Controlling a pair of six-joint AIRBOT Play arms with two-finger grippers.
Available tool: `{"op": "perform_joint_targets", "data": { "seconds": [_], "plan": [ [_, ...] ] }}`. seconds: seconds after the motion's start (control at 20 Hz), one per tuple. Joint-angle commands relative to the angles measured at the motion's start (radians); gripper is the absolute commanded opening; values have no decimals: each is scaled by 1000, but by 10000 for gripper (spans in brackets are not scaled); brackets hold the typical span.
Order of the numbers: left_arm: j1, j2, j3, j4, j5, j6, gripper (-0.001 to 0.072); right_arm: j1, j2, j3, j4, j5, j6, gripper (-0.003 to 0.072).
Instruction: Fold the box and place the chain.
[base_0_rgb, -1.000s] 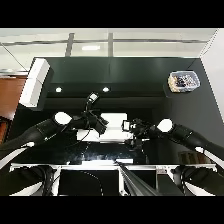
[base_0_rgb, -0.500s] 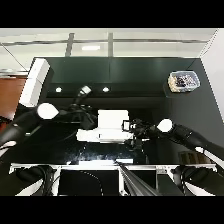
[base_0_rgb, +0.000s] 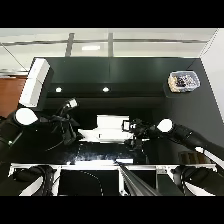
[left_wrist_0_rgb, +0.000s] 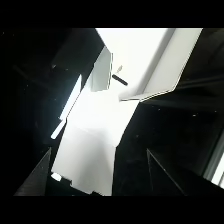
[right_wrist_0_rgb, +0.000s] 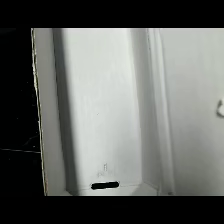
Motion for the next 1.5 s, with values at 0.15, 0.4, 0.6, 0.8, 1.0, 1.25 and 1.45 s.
{"op": "perform_joint_targets", "data": {
  "seconds": [0.15,0.4,0.6,0.8,1.0,1.25,1.45],
  "plan": [
    [-176,-13,-70,-15,256,399,701,1,-1,0,0,0,0,484],
    [-250,-88,-69,-39,314,347,688,1,-1,0,0,0,0,484],
    [-278,-119,-64,-111,314,352,543,1,-1,0,0,0,0,484],
    [-289,-125,-64,-126,312,352,334,1,-1,0,0,0,0,484],
    [-298,-129,-64,-157,325,352,255,1,-1,0,0,0,0,484],
    [-346,-161,-64,-239,368,352,237,1,-1,0,0,0,0,484],
    [-356,-184,-64,-285,389,352,237,1,-1,0,0,0,0,484]
  ]
}}
